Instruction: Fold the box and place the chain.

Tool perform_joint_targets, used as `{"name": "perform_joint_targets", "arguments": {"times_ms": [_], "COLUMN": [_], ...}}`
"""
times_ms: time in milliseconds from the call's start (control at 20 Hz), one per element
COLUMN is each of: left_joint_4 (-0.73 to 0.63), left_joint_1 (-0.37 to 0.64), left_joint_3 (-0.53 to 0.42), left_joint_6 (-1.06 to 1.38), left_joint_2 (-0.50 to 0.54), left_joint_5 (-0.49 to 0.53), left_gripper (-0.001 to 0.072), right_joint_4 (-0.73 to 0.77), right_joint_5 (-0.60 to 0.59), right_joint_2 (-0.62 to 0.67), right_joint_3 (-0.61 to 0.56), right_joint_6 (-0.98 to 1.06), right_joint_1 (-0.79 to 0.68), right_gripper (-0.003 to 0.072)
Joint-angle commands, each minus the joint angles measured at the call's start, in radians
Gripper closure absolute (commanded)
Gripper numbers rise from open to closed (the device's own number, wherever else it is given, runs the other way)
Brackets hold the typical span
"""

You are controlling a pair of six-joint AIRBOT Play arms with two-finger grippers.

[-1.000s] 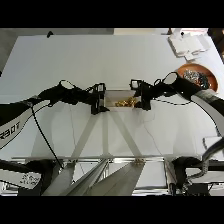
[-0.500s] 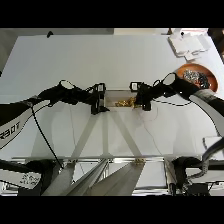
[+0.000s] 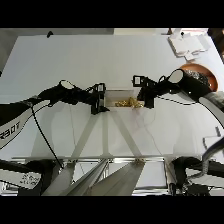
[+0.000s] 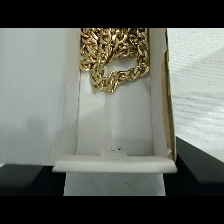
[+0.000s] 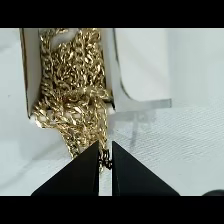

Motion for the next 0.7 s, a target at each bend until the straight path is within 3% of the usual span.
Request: {"name": "perform_joint_targets", "arguments": {"times_ms": [0,150,350,400,500,550,650], "left_joint_4": [0.0,0.0,0.0,0.0,0.0,0.0,0.0], "left_joint_1": [0.0,0.0,0.0,0.0,0.0,0.0,0.0], "left_joint_3": [0.001,0.001,0.001,0.001,0.001,0.001,0.001], "left_joint_6": [0.0,0.0,0.0,0.0,0.0,0.0,0.0], "left_joint_2": [0.0,0.0,0.0,0.0,0.0,0.0,0.0], "left_joint_5": [0.0,0.0,0.0,0.0,0.0,0.0,0.0], "left_gripper": [0.0537,0.0537,0.0537,0.0537,0.0537,0.0537,0.0537], "right_joint_4": [0.029,0.132,0.157,0.157,0.155,0.154,0.15], "right_joint_5": [0.022,-0.008,-0.161,-0.172,-0.142,-0.117,-0.055], "right_joint_2": [0.085,0.105,0.103,0.103,0.104,0.105,0.111], "right_joint_3": [0.0,0.002,0.002,0.002,0.002,0.002,0.0], "right_joint_6": [0.056,0.052,0.053,0.053,0.052,0.053,0.053], "right_joint_1": [0.029,0.1,0.213,0.225,0.215,0.195,0.143], "right_gripper": [0.068,0.0679,0.0679,0.0641,0.0274,0.0232,0.0234]}}
